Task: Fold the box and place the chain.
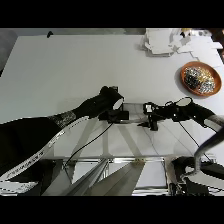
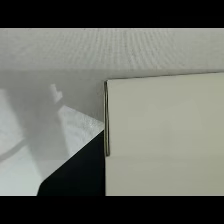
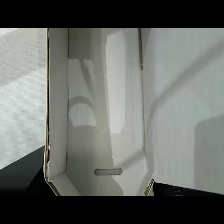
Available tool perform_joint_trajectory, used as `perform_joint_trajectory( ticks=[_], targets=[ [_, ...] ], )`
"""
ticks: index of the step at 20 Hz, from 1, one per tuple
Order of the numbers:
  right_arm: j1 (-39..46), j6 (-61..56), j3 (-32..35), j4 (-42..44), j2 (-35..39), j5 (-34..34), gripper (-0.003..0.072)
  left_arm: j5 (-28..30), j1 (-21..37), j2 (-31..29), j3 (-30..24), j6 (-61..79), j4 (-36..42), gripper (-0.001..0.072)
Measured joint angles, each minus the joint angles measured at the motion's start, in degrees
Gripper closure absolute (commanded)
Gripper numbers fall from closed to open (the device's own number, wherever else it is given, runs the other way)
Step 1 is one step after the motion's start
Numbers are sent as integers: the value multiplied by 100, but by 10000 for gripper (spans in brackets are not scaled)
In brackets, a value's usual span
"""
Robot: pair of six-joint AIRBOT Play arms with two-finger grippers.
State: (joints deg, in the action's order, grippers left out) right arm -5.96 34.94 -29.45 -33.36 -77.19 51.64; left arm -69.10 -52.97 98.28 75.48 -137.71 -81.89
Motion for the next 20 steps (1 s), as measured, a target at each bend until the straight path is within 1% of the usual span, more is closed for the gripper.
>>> perform_joint_trajectory(
  ticks=[2,3,7,9,10,11,16,17,19,20],
  targets=[
    [-4,42,0,-26,0,4,242,-46,4,-50,0,66,28,558],
    [-4,50,0,-28,0,4,242,-57,9,-87,2,72,57,536],
    [-4,26,0,-22,0,2,242,24,22,-114,2,55,15,536],
    [-4,17,0,-15,0,2,242,92,24,-114,2,42,-2,542],
    [-4,7,0,-13,0,0,242,114,24,-114,2,39,-7,609],
    [-2,7,0,-13,0,0,242,105,24,-109,2,33,-22,703],
    [2,-17,0,2,2,2,242,129,20,-87,2,11,-15,691],
    [0,-13,0,2,2,2,242,133,20,-87,2,24,-15,638],
    [2,24,0,-11,2,-11,242,203,15,-90,0,66,11,476],
    [2,24,0,-11,2,-9,242,212,15,-133,2,63,46,445]
  ],
)
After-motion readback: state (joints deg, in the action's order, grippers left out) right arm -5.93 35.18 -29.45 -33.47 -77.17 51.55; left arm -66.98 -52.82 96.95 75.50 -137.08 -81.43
